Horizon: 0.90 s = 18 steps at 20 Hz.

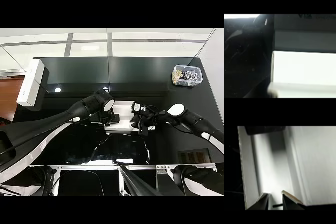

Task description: Fold the box and place the chain.

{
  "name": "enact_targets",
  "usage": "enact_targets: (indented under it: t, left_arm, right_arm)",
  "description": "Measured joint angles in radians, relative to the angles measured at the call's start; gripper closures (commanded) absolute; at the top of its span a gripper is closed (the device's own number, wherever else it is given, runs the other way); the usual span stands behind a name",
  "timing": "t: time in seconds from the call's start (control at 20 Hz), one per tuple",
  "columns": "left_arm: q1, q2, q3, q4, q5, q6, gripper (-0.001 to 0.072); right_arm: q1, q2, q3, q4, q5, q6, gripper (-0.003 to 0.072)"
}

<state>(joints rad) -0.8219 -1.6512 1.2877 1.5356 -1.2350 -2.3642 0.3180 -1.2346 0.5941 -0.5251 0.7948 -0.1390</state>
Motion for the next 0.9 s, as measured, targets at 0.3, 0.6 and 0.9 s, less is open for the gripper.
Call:
enact_targets:
  t: [0.3,0.6,0.9]
  left_arm:
    - [0.0,0.0,0.0,-0.004,0.003,-0.001,0.0681]
    - [0.0,0.0,0.0,-0.006,0.002,0.0,0.0681]
    - [0.0,0.0,0.0,-0.008,0.004,0.0,0.0681]
  right_arm:
    - [0.02,-0.023,0.0,0.021,-0.039,0.043,0.04]
    - [0.009,-0.014,0.017,-0.072,0.006,0.301,0.0674]
    - [-0.243,0.185,0.13,-0.372,0.19,0.834,0.0674]
